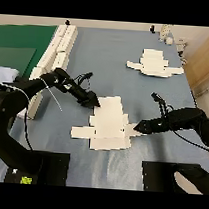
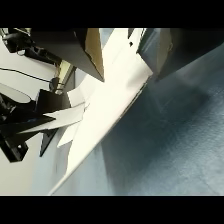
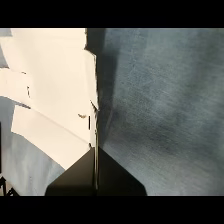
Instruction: Fold the box.
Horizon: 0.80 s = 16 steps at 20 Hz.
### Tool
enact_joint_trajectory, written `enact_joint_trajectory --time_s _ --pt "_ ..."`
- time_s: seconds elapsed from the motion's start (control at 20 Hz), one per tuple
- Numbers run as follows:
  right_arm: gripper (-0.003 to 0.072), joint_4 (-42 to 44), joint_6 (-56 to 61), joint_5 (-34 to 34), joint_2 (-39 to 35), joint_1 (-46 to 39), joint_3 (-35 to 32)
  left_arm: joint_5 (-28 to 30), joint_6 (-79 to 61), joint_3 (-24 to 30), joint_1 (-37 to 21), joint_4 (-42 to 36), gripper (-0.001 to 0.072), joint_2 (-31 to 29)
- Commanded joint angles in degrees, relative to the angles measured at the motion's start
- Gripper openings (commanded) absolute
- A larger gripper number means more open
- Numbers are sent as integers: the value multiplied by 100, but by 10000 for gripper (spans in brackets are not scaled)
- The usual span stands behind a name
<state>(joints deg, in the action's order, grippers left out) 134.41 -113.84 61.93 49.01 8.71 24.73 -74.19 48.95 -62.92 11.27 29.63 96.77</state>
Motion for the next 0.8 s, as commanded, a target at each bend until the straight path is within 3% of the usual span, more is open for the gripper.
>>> enact_joint_trajectory --time_s 0.0,0.3,0.35,0.4,0.65,0.7,0.75 --pt "2 -2 0 2 -4 0 -4 -304 -219 -114 181 -24 463 186" --pt "2 -2 0 2 -4 0 -4 -745 -575 -114 389 -299 460 184" --pt "2 -2 0 7 -4 0 -4 -743 -616 -114 389 -321 350 184" --pt "2 -2 0 7 -4 0 -4 -752 -704 -114 387 -321 189 184" --pt "2 -2 -2 2 -4 0 -4 -778 -763 -114 389 -321 164 186" --pt "2 -2 -2 4 -4 0 -4 -815 -785 -114 389 -319 38 186" --pt "2 -2 -2 4 -4 0 -4 -890 -883 -114 389 -326 15 186"
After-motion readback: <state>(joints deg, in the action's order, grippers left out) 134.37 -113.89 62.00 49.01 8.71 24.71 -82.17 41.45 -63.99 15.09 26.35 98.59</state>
